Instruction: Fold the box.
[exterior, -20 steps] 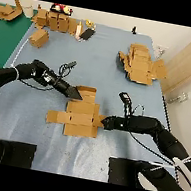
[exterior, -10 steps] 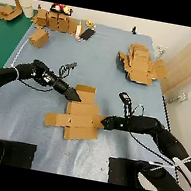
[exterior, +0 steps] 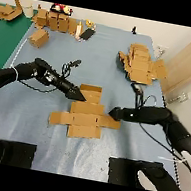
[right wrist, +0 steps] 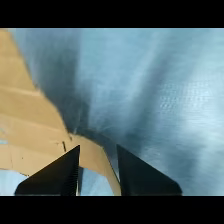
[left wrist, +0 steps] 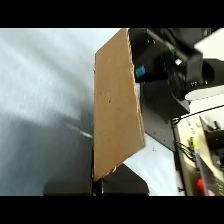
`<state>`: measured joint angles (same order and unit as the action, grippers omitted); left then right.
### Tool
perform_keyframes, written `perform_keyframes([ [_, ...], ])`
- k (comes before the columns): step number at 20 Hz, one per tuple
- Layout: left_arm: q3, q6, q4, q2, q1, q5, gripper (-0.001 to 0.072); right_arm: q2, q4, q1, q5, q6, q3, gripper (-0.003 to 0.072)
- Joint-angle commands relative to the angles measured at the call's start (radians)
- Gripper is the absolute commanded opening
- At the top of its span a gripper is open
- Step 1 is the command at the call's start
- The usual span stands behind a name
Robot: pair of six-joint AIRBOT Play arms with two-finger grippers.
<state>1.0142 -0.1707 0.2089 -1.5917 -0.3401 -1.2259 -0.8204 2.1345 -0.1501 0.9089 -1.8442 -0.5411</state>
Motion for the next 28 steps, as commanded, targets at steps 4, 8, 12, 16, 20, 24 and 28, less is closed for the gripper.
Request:
perform_keyframes([
  [4, -0.092, 0.280, -0.055, 0.106, -0.032, 0.136, 0.0011, 0.016, -0.114, 0.113, 0.093, 0.120, -0.126, 0.0339],
  [8, -0.274, 0.533, -0.188, 0.199, -0.034, 0.234, 0.0011, -0.005, -0.112, 0.112, 0.071, 0.120, -0.121, 0.0214],
  [12, -0.362, 0.627, -0.185, 0.235, -0.048, 0.251, 0.0012, -0.024, -0.112, 0.112, 0.021, 0.120, -0.120, 0.0214],
  [16, -0.372, 0.653, -0.145, 0.249, -0.111, 0.279, 0.0012, -0.035, -0.111, 0.111, -0.010, 0.120, -0.120, 0.0214],
  [20, -0.371, 0.683, -0.154, 0.302, -0.134, 0.340, 0.0012, -0.035, -0.111, 0.111, -0.011, 0.120, -0.120, 0.0214],
  [24, -0.372, 0.729, -0.167, 0.391, -0.142, 0.416, 0.0012, -0.035, -0.111, 0.111, -0.018, 0.120, -0.120, 0.0214],
  [28, -0.381, 0.764, -0.166, 0.400, -0.196, 0.489, 0.0011, -0.035, -0.095, 0.111, -0.041, 0.120, -0.120, 0.0214],
])
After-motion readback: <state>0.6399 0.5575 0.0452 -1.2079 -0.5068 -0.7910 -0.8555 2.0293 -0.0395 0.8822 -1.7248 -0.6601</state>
